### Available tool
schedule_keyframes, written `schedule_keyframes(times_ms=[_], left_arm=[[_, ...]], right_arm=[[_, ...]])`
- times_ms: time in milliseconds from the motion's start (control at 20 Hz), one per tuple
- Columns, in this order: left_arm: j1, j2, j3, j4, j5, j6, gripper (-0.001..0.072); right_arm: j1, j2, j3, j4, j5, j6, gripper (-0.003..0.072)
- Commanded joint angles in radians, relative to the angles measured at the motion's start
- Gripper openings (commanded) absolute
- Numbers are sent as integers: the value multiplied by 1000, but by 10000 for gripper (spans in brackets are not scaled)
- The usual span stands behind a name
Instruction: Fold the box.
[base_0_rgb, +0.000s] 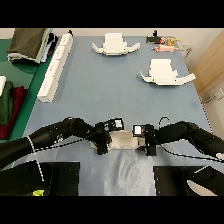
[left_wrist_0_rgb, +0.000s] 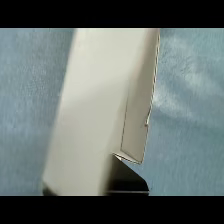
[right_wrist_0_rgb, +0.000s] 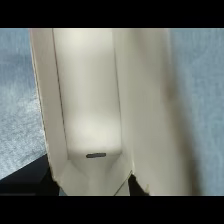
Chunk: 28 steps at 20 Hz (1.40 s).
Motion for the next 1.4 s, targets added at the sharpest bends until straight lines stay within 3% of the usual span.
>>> schedule_keyframes(times_ms=[0,150,300,500,650,800,1000,1350], left_arm=[[4,38,14,257,-73,-266,20],[4,140,38,445,-166,-472,14],[4,267,45,521,-230,-673,14],[11,378,45,729,-387,-1254,14],[88,385,35,675,-511,-1444,14],[135,385,-24,486,-433,-1437,15],[126,347,-128,318,-312,-1427,14],[2,261,-152,203,-52,-1428,15]], right_arm=[[0,1,0,-4,-2,1,439],[0,1,0,-4,-2,1,439],[0,1,0,-4,-2,1,439],[0,1,0,-4,-2,1,439],[0,1,0,-4,-2,1,439],[0,1,0,-4,-2,1,439],[0,1,0,-4,-2,1,439],[0,1,0,-4,-2,1,439]])
